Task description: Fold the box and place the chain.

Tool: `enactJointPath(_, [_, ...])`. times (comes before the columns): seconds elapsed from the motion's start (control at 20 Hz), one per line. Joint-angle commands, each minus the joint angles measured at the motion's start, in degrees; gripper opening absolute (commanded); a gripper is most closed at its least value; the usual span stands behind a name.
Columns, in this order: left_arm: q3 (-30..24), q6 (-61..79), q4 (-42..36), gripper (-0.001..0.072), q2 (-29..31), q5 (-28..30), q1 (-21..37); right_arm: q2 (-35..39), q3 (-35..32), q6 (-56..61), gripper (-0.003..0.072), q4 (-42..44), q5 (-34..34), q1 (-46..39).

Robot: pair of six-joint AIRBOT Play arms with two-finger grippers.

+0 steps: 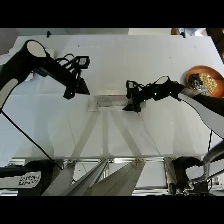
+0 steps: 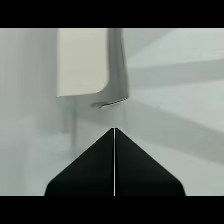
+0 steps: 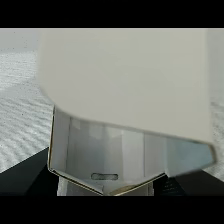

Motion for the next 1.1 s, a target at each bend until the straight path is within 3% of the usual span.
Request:
enactJointPath(0.0, [-7.2, 2.6, -7.5, 0.0011, 0.4, 0.8, -1.4, 0.0, 0.1, 0.0, 0.0495, 0.0, 0.1, 0.0])
enactJointPath(0.15, [-10.2, 9.6, -19.1, 0.0010, 0.3, 4.4, -3.2, 0.0, 0.1, 0.0, 0.0495, 0.0, 0.1, 0.0])
enactJointPath(0.25, [-10.2, 10.9, -26.9, 0.0009, -0.2, 10.1, -4.0, 0.0, 0.1, 0.0, 0.0495, 0.0, 0.1, 0.0])
enactJointPath(0.4, [-10.2, 10.8, -29.4, 0.0009, -1.5, 23.5, -5.4, 0.0, 0.1, 0.0, 0.0495, 0.0, 0.1, 0.0])
enactJointPath(0.6, [-10.2, 10.8, -29.8, 0.0009, -3.5, 32.0, -6.4, 0.0, 0.1, 0.0, 0.0495, 0.0, 0.1, 0.0])
enactJointPath(0.8, [-10.2, 11.3, -31.3, 0.0010, -1.6, 25.0, -5.9, 0.0, 0.1, 0.0, 0.0495, 0.0, 0.1, 0.0])
enactJointPath(1.05, [-10.2, 13.2, -25.4, 0.0010, 1.1, 8.2, -2.4, 0.0, 0.1, 0.0, 0.0495, 0.0, 0.1, 0.0])
